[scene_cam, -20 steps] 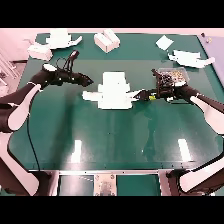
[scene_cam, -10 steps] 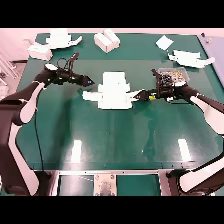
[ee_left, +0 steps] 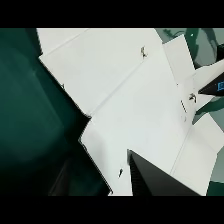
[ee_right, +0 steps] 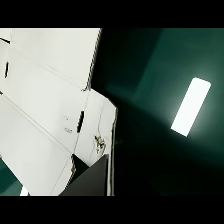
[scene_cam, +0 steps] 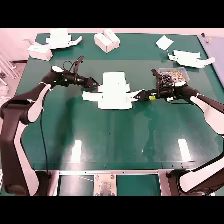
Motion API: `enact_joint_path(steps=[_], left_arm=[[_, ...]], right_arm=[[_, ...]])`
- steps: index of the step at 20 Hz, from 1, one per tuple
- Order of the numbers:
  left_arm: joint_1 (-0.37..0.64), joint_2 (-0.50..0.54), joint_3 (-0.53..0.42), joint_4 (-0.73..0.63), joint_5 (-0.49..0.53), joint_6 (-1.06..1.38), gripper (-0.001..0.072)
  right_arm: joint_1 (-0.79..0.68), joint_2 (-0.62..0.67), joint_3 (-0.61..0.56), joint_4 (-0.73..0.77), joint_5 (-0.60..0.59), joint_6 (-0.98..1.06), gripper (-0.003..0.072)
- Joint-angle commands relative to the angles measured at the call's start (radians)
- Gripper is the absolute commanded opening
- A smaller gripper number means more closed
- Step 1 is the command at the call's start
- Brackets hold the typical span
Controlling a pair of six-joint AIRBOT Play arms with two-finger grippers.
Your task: Fold the box and place the chain.
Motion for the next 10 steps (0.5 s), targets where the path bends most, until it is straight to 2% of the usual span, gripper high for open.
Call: enact_joint_path(steps=[1,10], left_arm=[[-0.023,-0.01,0.002,-0.026,0.015,0.012,0.0426],[-0.058,-0.016,0.003,-0.039,0.039,0.036,0.0426]], right_arm=[[0.004,-0.001,0.0,0.0,0.002,0.0,0.001],[0.008,-0.001,0.0,0.0,0.002,0.0,0.001]])
